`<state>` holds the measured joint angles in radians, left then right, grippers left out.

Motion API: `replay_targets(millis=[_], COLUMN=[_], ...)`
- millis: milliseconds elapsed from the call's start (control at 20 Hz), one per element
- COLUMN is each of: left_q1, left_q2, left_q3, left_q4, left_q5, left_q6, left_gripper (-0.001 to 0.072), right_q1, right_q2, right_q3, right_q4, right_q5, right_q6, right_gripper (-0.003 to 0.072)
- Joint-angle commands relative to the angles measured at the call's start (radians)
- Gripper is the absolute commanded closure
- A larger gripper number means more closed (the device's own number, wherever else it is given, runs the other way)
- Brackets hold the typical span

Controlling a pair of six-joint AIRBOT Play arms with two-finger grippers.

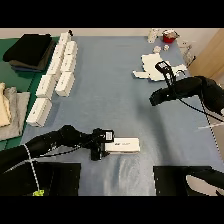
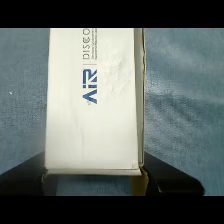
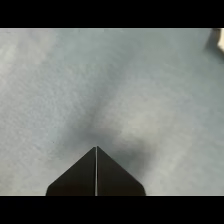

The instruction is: Fold the box.

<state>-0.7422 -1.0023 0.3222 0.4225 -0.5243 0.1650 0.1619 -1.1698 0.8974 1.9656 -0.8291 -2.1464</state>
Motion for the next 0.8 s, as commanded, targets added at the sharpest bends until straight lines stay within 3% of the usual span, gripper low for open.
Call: replay_targets(millis=[0,300,450,550,750], left_q1=[0.002,0.01,0.104,0.213,0.499], left_q2=[0.0,0.008,0.079,0.161,0.289], left_q3=[0.004,0.011,0.015,0.015,0.016], left_q4=[-0.001,0.001,0.047,0.179,0.607], left_q5=[0.051,0.106,0.104,0.105,0.045], left_q6=[-0.107,-0.245,-0.409,-0.554,-0.962], left_gripper=[0.0252,0.0252,0.0252,0.0251,0.0251], right_q1=[0.0,0.0,0.0,0.0,0.0], right_q2=[-0.059,-0.073,-0.073,-0.073,-0.073], right_q3=[0.001,0.018,0.027,0.027,0.027], right_q4=[-0.002,-0.025,-0.032,-0.032,-0.031], right_q5=[-0.039,0.035,0.031,0.028,0.026], right_q6=[0.079,0.105,0.125,0.131,0.134], right_gripper=[0.0681,0.068,0.068,0.068,0.068])
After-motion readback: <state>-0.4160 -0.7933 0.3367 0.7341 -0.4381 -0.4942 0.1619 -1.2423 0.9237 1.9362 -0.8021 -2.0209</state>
